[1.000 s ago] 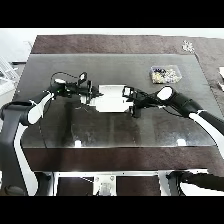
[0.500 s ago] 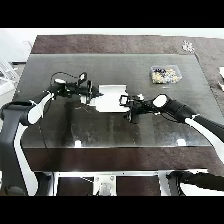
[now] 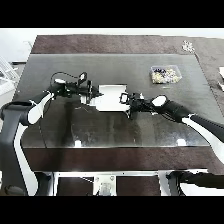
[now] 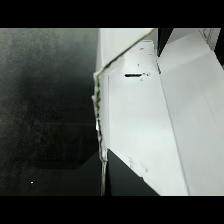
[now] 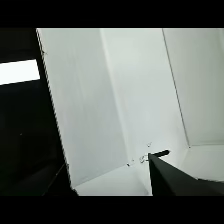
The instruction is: Fold the box and place the chain.
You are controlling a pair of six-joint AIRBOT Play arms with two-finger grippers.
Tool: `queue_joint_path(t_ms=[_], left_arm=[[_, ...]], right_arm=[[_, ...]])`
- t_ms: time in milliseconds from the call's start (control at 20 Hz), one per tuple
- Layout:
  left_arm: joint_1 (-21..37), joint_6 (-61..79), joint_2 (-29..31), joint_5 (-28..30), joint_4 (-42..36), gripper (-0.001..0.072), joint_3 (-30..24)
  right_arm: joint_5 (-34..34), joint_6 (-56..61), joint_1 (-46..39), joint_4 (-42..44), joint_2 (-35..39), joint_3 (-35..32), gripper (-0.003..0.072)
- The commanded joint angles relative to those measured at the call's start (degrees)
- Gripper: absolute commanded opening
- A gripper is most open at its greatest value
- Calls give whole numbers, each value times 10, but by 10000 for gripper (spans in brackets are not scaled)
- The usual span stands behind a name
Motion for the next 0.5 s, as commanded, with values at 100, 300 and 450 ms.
queue_joint_path(t_ms=[100, 300, 450], left_arm=[[0, 0, 0, 0, 1, 21, 0], [0, 0, 0, 0, 1, 20, 0], [0, 0, 0, 0, 1, 21, 0]], right_arm=[[-12, -32, -26, 47, 26, 4, 574], [14, -95, -50, 94, 25, 9, 618], [54, -167, -72, 151, 18, 12, 620]])
